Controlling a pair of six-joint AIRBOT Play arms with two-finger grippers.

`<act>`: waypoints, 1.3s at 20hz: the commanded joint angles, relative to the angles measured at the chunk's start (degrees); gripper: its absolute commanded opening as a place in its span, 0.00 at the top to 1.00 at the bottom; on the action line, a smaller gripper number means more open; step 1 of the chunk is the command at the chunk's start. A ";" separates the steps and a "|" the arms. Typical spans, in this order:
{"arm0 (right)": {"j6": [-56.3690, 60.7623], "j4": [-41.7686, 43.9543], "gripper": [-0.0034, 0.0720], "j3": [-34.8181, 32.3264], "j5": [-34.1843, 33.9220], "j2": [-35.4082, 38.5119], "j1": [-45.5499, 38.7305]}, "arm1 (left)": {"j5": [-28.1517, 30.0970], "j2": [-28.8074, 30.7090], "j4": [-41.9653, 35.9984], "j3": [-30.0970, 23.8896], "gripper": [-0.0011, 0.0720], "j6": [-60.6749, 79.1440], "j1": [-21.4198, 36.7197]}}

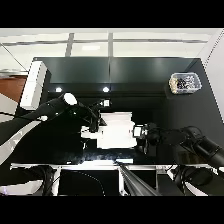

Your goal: Fold the box and place the chain.

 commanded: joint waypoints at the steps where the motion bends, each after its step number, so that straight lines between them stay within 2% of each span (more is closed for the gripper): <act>1: -2.08 0.02 0.01 -0.28 3.17 -2.16 3.10 | 0.09 -0.02 0.00 -0.02 0.94 0.02 0.04; 5: -1.99 4.13 0.01 -0.04 7.82 -2.54 3.52 | 0.09 -0.02 0.00 -0.02 0.94 0.02 0.04; 14: 4.26 -0.46 0.01 6.62 7.74 -2.49 3.50 | -0.04 -0.02 0.00 -0.02 0.94 0.00 0.04; 17: 7.89 -0.44 0.01 6.97 9.97 -2.49 2.89 | -0.02 -0.02 0.00 -0.02 0.94 0.00 0.04; 26: 8.50 1.95 0.01 6.97 11.82 -2.62 2.32 | 0.15 0.22 0.96 0.07 0.95 1.73 -0.02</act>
